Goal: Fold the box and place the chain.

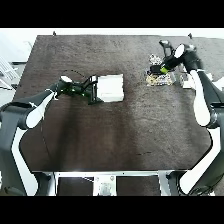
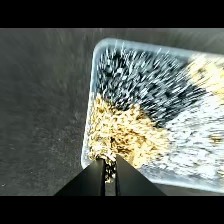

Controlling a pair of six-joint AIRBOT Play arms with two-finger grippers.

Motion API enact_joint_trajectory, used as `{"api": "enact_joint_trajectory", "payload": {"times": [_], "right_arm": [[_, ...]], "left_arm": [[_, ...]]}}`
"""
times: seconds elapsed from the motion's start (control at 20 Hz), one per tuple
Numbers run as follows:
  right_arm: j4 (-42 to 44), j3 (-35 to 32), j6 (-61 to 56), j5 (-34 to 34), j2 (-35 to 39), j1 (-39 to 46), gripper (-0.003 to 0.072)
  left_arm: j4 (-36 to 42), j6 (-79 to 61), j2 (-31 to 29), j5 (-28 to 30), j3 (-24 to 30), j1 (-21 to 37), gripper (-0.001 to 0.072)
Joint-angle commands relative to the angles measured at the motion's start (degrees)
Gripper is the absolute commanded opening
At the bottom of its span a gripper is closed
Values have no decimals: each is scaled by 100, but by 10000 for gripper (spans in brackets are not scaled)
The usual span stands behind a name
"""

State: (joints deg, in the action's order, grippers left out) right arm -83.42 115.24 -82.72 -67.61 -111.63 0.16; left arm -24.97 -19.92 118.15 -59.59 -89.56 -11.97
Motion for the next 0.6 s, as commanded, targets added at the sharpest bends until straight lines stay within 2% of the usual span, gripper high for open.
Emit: {"api": "enact_joint_trajectory", "payload": {"times": [0.0, 0.35, 0.55], "right_arm": [[-195, 9, -20, 26, 625, 2, 7], [-280, 9, -83, 697, 2107, -61, 7], [-273, 4, -81, 557, 2352, -122, 7]], "left_arm": [[-2, -2, -4, 0, 0, 0, 412], [-2, -2, -4, 0, 0, 0, 412], [-2, -2, -4, 0, 0, 0, 412]]}}
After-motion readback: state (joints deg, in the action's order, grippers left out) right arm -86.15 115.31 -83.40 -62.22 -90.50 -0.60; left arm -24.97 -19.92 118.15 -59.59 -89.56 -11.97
